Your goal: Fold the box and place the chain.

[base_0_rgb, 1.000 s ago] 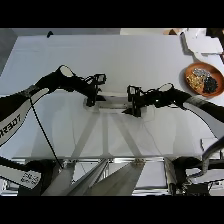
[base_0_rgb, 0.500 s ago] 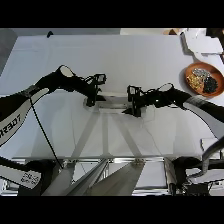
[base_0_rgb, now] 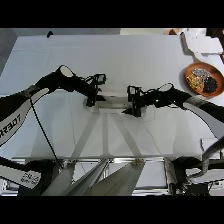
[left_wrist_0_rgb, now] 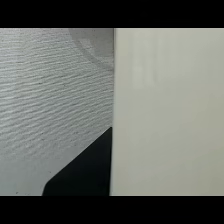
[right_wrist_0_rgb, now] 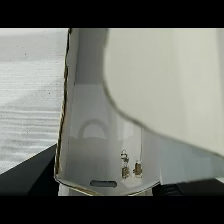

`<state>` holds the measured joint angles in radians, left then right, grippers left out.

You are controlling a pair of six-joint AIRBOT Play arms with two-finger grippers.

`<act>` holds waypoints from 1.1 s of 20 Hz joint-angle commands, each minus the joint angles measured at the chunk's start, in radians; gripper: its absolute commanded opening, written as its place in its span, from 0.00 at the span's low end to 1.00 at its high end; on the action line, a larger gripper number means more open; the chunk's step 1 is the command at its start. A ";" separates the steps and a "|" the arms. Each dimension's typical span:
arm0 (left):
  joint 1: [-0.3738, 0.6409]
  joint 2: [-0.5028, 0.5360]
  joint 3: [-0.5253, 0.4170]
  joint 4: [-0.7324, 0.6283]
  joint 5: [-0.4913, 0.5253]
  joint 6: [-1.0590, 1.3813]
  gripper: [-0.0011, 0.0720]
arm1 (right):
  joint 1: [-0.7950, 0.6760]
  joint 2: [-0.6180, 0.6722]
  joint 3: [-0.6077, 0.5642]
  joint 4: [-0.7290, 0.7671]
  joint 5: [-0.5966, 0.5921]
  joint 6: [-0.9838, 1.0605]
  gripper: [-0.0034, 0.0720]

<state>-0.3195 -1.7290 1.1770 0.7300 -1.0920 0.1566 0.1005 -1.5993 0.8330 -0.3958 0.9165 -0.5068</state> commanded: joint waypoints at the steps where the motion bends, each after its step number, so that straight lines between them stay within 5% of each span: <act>1: 0.000 0.000 0.000 0.000 0.000 0.000 0.07 | 0.001 -0.001 0.000 0.000 0.000 0.000 0.66; 4: 0.000 0.000 0.000 0.000 -0.009 0.000 0.17 | 0.001 -0.001 0.000 0.000 0.000 0.000 0.66; 12: 0.058 0.081 0.000 0.003 -0.036 0.000 0.17 | 0.001 -0.001 0.000 0.000 0.008 0.000 0.66; 18: 0.177 0.197 0.000 0.084 -0.201 -0.001 0.16 | 0.001 -0.001 0.000 0.000 0.008 0.000 0.66; 20: 0.193 0.232 0.000 0.174 -0.260 -0.041 0.02 | 0.001 -0.001 0.000 0.000 0.008 0.000 0.66; 22: 0.186 0.257 0.000 0.202 -0.336 -0.147 0.02 | 0.001 -0.001 0.000 0.000 0.008 0.000 0.66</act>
<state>-0.1471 -1.5120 1.1767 0.8574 -1.3155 0.1081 0.1013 -1.5997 0.8330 -0.3969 0.9257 -0.5083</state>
